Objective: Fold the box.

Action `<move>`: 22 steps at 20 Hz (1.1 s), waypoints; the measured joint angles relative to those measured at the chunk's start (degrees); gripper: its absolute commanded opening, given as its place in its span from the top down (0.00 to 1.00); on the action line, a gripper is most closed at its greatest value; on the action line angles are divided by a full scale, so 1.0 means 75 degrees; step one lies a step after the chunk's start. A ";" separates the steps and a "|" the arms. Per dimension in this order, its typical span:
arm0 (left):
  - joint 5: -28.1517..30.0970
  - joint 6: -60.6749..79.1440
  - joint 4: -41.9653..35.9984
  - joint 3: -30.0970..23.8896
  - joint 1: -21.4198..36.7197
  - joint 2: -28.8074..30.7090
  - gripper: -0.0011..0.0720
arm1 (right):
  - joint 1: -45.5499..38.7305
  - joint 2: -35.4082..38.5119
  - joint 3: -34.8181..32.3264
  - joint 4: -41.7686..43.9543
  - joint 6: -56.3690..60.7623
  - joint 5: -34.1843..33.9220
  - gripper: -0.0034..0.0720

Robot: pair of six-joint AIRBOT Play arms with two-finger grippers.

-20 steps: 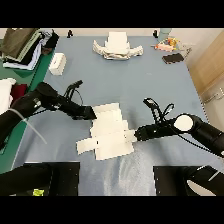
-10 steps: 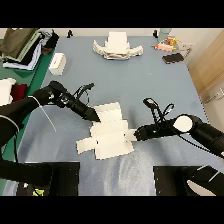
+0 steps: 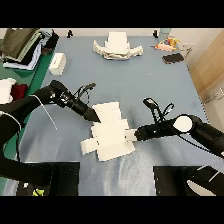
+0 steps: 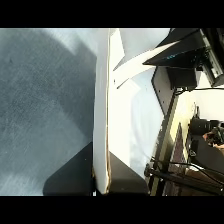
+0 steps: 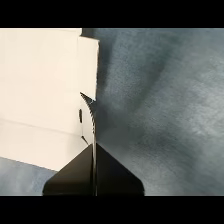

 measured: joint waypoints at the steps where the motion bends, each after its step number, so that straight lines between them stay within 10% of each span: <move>1: 0.0015 0.0038 -0.0064 0.0000 0.0000 -0.0003 0.97 | 0.0000 0.0000 0.0000 -0.0029 0.0000 0.0006 0.69; 16: 0.0874 0.3115 -0.0256 0.0032 -0.0519 0.0860 0.97 | -0.0009 0.0015 0.0146 -0.4849 0.3867 -0.0577 0.69; 19: 0.1405 0.3351 0.0592 -0.0061 -0.0921 0.1343 0.97 | -0.0017 0.0070 0.0289 -0.5024 0.4287 -0.0513 0.33; 22: 0.1737 0.3541 0.0886 -0.0280 -0.1148 0.1705 0.97 | -0.0015 0.0216 0.0597 -0.4978 0.4558 -0.0527 0.28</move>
